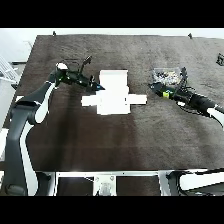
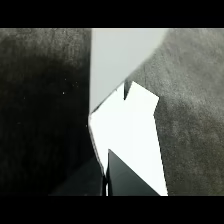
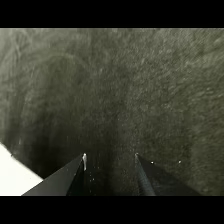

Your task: Fold the box and place the chain.

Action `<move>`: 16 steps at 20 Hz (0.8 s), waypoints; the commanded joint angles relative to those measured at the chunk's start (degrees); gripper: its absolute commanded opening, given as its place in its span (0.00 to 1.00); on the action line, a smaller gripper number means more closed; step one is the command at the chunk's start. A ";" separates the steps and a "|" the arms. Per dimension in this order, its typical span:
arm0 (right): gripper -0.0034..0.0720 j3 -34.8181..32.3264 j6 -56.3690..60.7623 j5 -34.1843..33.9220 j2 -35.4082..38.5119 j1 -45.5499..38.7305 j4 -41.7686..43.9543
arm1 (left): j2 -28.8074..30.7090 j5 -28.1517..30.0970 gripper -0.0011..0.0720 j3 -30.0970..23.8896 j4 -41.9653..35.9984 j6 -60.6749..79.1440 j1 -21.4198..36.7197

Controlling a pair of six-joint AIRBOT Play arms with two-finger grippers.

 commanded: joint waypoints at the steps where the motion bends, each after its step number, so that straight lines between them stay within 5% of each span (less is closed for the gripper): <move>1: 0.54 -0.09 -0.59 -0.04 -0.13 -0.94 1.38 | 1.14 0.72 0.04 -2.91 -0.76 6.91 0.00; 8: 0.54 -1.95 -2.84 -0.17 -0.31 -0.61 1.38 | 9.77 14.19 0.04 -18.91 -3.15 23.65 -1.16; 16: 0.54 -3.63 -7.43 3.65 -0.22 -0.52 2.58 | 9.73 16.61 0.04 -20.04 -0.02 27.67 -4.57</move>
